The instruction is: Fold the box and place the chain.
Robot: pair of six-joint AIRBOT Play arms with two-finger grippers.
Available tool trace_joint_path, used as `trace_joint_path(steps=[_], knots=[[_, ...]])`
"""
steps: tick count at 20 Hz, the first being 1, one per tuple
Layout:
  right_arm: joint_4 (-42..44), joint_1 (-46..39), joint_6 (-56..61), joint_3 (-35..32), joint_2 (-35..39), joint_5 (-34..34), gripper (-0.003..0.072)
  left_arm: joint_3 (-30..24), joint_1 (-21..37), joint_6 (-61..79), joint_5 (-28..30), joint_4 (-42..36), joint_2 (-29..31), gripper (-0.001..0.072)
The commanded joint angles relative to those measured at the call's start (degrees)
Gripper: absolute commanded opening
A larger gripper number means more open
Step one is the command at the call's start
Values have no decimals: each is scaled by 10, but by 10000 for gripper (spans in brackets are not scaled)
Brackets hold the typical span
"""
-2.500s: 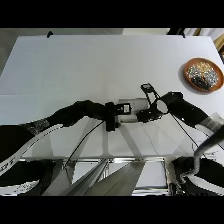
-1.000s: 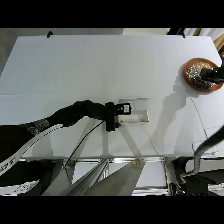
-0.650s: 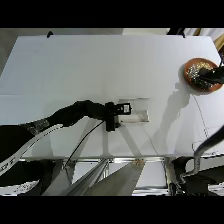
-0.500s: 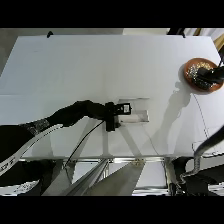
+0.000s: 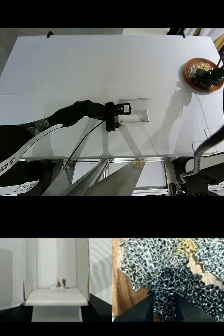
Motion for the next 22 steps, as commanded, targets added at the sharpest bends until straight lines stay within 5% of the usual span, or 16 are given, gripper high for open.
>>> trace_joint_path(steps=[1, 4, 13, 22], knots=[[0, 0, 2, 0, -7, -10, 162, 0, 0, 0, 0, 0, 0, 152], [0, 0, 2, 2, -6, -3, 13, 0, 0, 0, 0, 0, 0, 152], [-3, 0, -68, 2, 90, 54, 12, 0, 0, 0, 0, 0, 0, 152], [73, 0, -217, 2, 280, 219, 12, 0, 0, 0, 0, 0, 0, 152]])
